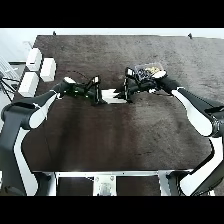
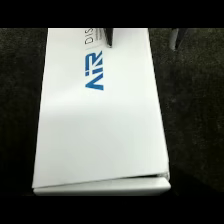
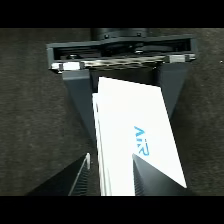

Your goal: Fold the box and place the chain.

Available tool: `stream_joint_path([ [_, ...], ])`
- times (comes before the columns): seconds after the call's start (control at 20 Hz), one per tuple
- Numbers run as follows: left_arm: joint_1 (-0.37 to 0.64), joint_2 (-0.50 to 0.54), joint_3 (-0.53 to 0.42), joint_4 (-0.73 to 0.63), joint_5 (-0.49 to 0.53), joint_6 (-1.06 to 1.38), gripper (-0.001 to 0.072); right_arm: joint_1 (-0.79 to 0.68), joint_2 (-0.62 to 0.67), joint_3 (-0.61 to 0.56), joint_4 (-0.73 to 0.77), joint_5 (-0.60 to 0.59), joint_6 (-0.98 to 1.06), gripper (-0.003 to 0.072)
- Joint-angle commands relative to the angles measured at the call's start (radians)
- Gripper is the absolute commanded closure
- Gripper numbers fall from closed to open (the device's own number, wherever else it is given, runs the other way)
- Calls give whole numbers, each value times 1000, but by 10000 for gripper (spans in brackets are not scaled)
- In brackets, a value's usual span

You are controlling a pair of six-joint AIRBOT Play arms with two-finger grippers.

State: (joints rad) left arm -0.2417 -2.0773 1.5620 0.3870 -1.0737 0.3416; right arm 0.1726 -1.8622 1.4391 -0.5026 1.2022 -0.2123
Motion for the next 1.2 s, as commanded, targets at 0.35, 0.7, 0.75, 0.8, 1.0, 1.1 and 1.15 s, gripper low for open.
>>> stream_joint_path([
  [0.35,2,0,1,-5,15,-5,353,-71,1,1,213,92,18,352],
  [0.7,2,0,1,-5,14,-5,353,-76,-1,11,282,2,56,653],
  [0.75,2,0,1,-5,15,-5,353,-71,-3,11,270,-32,90,677],
  [0.8,2,0,1,-5,15,-5,353,-67,-6,13,244,-41,116,677],
  [1.0,2,0,1,-5,15,-5,353,-32,-25,13,76,-66,252,678],
  [1.1,2,0,1,-5,15,-4,353,-9,-37,13,-9,-69,302,677],
  [1.15,2,0,1,-5,15,-4,353,1,-41,13,-39,-69,323,677],
])
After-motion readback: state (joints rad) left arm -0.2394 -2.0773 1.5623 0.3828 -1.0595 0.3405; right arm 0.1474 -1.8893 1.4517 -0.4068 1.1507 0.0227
